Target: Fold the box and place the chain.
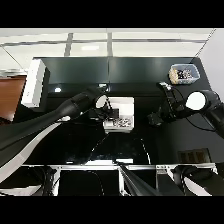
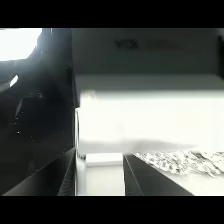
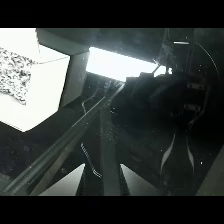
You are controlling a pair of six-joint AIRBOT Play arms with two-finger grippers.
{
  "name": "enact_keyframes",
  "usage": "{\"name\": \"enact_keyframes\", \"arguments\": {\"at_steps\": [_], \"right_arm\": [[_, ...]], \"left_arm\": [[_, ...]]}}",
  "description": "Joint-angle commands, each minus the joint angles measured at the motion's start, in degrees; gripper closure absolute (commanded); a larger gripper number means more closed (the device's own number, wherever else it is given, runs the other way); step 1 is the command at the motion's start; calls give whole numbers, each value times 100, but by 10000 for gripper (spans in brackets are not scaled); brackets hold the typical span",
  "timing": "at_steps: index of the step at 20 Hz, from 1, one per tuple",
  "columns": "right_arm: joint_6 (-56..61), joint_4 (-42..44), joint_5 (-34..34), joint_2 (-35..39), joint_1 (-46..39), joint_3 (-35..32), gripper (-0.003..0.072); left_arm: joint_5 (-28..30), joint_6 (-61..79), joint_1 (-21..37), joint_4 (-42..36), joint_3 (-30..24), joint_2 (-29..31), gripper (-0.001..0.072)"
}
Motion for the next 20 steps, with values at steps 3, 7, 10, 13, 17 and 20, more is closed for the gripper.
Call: {"name": "enact_keyframes", "arguments": {"at_steps": [3,7,10,13,17,20], "right_arm": [[15,33,39,11,-4,-57,420],[24,68,-13,11,-2,-57,420],[59,72,-66,11,-4,-57,420],[63,72,-111,11,-4,-57,420],[168,70,-168,11,-4,-57,420],[192,70,-168,11,-4,-57,420]], "left_arm": [[-249,302,94,1169,-452,1279,338],[774,313,1257,918,-2223,2848,338],[1353,3198,2833,-1919,-3497,3445,340],[-28,8402,4057,-5396,-4111,3143,327],[146,10913,3960,-5696,-4157,2809,-6],[979,12729,3591,-5661,-4133,2804,-6]]}}
